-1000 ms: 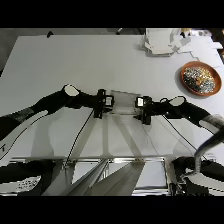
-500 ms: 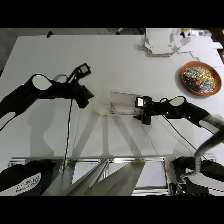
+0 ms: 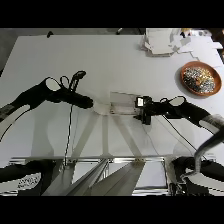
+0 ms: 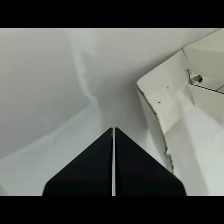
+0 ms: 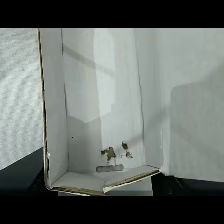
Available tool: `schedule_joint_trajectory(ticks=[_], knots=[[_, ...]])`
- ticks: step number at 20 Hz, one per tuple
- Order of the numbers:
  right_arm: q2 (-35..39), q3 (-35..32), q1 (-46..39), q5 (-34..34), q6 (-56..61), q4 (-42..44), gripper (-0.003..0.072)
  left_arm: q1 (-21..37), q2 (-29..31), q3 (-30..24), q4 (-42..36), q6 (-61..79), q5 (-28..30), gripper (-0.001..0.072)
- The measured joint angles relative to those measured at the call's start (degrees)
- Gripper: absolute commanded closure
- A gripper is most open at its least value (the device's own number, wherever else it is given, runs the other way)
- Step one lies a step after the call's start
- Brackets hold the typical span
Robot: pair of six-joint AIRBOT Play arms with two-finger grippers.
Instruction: Fold the box and place the chain.
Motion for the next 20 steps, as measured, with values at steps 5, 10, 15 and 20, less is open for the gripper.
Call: schedule_joint_trajectory(ticks=[5, 10, 15, 20], knots=[[0.0, 0.0, 0.0, 0.0, 0.0, 0.0, 0.0282, -3.0, -3.0, 0.0, -3.1, 1.7, 0.6, 0.0551], [0.0, 0.0, 0.0, 0.0, 0.0, 0.0, 0.0282, -4.9, -1.1, 0.0, -7.0, 5.4, 0.0, 0.0379], [0.0, 0.0, 0.0, 0.0, 0.0, 0.0, 0.0282, -6.6, 0.9, 0.0, -8.9, 7.2, -0.1, 0.0316], [0.0, 0.0, 0.0, 0.0, 0.0, 0.0, 0.0282, -8.5, 1.4, 0.0, -10.5, 7.6, 0.2, 0.0316]])
